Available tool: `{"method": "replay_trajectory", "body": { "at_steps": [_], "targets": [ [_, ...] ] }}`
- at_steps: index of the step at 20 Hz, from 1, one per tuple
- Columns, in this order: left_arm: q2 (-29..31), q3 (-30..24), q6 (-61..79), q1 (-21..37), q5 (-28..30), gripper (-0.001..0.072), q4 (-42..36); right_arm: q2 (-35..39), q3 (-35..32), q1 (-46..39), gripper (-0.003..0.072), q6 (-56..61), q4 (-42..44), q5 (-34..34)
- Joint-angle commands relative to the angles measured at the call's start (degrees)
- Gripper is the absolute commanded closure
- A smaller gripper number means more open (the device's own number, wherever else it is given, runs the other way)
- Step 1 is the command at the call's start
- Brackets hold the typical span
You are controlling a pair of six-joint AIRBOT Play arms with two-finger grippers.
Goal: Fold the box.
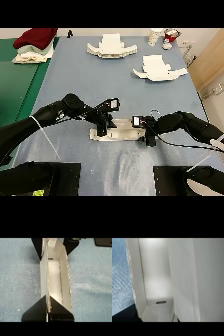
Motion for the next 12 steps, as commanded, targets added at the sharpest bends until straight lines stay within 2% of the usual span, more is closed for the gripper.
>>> {"method": "replay_trajectory", "body": {
  "at_steps": [1, 2, 3, 12],
  "targets": [
    [0.02, -0.02, 0.02, 0.0, 0.02, 0.0694, 0.02, -0.02, -0.02, 0.04, 0.0229, 0.22, -0.35, 0.13],
    [0.02, -0.02, 0.02, 0.0, 0.02, 0.0694, 0.02, 0.28, -0.02, 0.04, 0.0096, 0.26, -0.11, 0.11],
    [0.02, -0.02, 0.02, 0.0, 0.02, 0.0694, 0.0, 0.96, -0.02, 0.04, 0.0016, 0.26, 0.09, 0.09],
    [0.02, -0.02, 0.02, 0.0, 0.02, 0.0694, 0.0, 1.92, -0.04, -0.42, 0.0017, 0.9, 0.26, -0.26]
  ]
}}
